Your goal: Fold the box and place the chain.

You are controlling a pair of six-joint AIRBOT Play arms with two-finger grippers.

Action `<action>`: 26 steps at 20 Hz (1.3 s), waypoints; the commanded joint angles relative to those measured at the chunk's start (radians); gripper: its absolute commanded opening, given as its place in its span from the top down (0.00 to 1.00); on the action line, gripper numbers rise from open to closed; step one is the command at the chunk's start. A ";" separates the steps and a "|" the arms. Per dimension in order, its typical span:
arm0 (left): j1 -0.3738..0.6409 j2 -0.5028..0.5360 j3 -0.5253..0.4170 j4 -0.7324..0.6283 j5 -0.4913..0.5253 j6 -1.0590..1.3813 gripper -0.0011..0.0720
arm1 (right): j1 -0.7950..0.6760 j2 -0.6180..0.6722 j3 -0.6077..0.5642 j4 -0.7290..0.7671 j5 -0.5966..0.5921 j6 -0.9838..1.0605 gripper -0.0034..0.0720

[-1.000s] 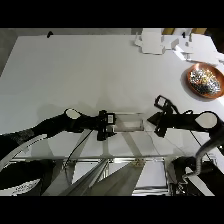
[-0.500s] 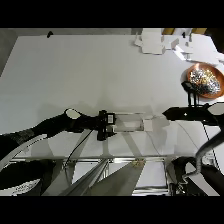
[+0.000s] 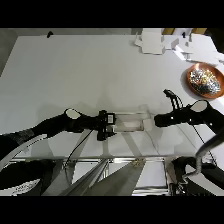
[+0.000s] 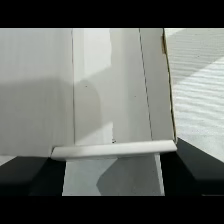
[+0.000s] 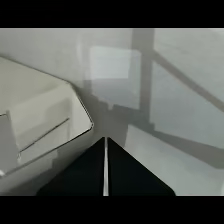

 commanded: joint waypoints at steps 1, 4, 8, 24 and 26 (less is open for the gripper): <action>0.000 0.000 0.000 0.000 0.000 0.000 0.80 | 0.018 0.006 0.001 0.072 0.046 -0.025 0.87; 0.000 0.000 0.000 0.000 0.000 0.000 0.80 | 0.018 0.071 0.001 0.071 0.060 -0.025 0.74; 0.000 0.000 0.000 0.000 0.000 0.000 0.80 | 0.018 0.135 0.001 0.094 0.101 -0.021 0.68; 0.000 0.000 0.000 0.000 0.000 0.000 0.80 | 0.327 0.132 0.008 -0.005 -0.124 0.253 0.43; 0.000 0.000 0.000 0.000 0.000 0.000 0.80 | 0.390 0.132 0.039 -0.113 -0.148 0.384 0.46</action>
